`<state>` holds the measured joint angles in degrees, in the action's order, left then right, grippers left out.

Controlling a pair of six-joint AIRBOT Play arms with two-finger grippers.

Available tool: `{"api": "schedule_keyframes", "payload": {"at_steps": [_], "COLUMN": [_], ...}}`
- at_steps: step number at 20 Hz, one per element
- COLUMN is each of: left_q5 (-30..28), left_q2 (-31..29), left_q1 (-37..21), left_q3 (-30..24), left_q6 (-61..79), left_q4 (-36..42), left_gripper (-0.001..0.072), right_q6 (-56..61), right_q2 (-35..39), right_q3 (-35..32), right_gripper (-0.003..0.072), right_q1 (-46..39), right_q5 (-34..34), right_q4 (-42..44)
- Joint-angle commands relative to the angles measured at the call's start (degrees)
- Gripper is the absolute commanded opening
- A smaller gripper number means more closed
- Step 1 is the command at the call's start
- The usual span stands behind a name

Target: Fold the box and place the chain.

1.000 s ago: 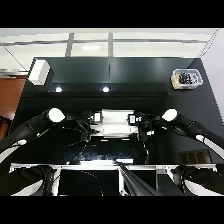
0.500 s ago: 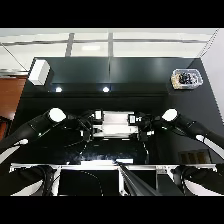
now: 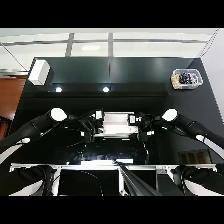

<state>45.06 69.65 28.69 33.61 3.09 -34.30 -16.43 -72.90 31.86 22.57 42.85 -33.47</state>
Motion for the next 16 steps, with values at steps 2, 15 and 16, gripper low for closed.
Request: {"api": "schedule_keyframes", "payload": {"at_steps": [2,15,16], "left_q5": [-0.22,-1.75,-1.77], "left_q2": [2.69,3.28,3.28], "left_q1": [0.02,1.51,1.66], "left_q3": [-0.02,-0.02,-0.02], "left_q6": [1.79,1.64,1.64], "left_q4": [8.02,7.52,7.37], "left_gripper": [0.0214,0.0273,0.026], "right_q6": [0.02,0.02,0.02], "right_q2": [-0.04,-0.04,-0.04], "right_q3": [-0.02,-0.02,-0.02], "right_gripper": [0.047,0.047,0.047], "right_q1": [0.07,0.07,0.07], "right_q5": [-0.02,-0.02,-0.02], "right_q4": [0.02,0.04,0.02]}}
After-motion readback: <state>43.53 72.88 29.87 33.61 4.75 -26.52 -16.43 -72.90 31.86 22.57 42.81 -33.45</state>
